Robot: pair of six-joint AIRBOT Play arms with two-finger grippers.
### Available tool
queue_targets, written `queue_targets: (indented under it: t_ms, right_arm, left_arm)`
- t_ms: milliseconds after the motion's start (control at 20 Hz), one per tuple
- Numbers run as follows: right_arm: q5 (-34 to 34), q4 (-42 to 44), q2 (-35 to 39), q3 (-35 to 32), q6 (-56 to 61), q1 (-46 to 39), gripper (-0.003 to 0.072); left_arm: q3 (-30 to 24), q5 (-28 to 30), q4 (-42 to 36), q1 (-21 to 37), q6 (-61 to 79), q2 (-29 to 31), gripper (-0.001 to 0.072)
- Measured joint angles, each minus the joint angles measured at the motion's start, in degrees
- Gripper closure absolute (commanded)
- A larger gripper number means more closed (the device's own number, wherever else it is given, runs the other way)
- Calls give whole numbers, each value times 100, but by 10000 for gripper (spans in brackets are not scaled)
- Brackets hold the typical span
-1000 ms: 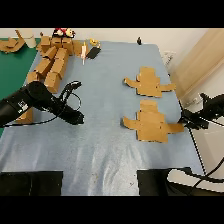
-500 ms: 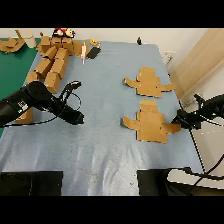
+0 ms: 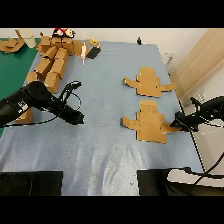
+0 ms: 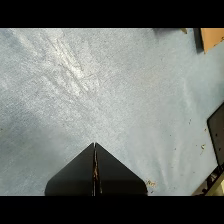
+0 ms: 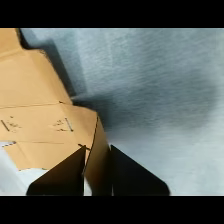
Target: Fold the box.
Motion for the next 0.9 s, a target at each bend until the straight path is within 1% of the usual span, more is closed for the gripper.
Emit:
queue_targets:
  t_ms: [50,100,150,350,550,700,900]
  right_arm:
    - [-37,74,-4,-4,-26,15,461]
    - [-83,181,-4,-7,-61,57,563]
    - [-133,269,-7,-7,-83,120,686]
    - [-415,658,-11,-11,-205,686,687]
    - [-509,1126,15,-11,-264,1676,688]
    - [-299,1342,37,-26,-295,2529,688]
    - [348,1591,66,-122,-310,3512,689]
  left_arm:
    - [0,-2,2,0,0,0,697]
    - [0,0,2,0,0,-2,697]
    - [0,-2,0,0,0,0,697]
    - [4,-2,22,0,81,0,697]
    - [35,181,225,0,1292,-2,697]
    - [42,282,278,0,1779,0,697]
    - [42,372,280,0,2033,0,697]
